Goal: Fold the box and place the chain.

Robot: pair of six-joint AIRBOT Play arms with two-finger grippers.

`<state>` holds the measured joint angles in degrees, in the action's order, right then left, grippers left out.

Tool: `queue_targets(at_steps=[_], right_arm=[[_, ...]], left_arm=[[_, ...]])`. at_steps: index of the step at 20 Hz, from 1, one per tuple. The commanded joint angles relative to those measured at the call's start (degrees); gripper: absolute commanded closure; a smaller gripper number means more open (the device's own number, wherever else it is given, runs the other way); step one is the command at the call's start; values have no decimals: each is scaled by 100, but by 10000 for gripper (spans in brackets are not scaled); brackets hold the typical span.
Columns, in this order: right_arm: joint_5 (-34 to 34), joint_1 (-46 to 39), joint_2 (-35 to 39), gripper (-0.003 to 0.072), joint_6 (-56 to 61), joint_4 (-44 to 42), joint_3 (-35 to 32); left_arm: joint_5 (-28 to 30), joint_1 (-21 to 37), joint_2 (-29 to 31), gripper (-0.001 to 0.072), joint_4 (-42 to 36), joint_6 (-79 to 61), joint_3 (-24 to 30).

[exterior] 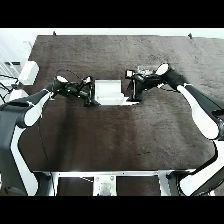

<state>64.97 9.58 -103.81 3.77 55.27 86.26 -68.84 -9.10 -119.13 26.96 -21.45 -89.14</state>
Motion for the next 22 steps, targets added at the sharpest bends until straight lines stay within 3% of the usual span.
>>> queue_targets(at_steps=[1, 8, 9, 11, 15, 16, 17, 22], right_arm=[[-197, 157, -160, 18, -144, 63, -33], [-313, 225, -179, 70, -125, -330, -33], [-345, 234, -186, 102, -125, -358, -33], [-345, 251, -188, 336, -101, -413, -33], [-332, 361, -188, 340, -103, -579, -33], [-332, 402, -188, 416, -103, -579, -33], [-321, 446, -188, 429, -103, -579, -33], [-382, 560, -190, 429, -107, -732, -33]], left_arm=[[11, 4, 2, 229, 0, 0, -2], [11, 4, 2, 229, 0, 0, -2], [13, 4, 2, 229, 0, 0, -2], [13, 4, 2, 229, 0, 0, -2], [13, 2, 2, 228, 0, 0, -2], [13, 2, 2, 229, 0, 0, -2], [13, 4, 2, 229, 0, 0, -2], [28, 4, 2, 229, 0, 0, -2]])
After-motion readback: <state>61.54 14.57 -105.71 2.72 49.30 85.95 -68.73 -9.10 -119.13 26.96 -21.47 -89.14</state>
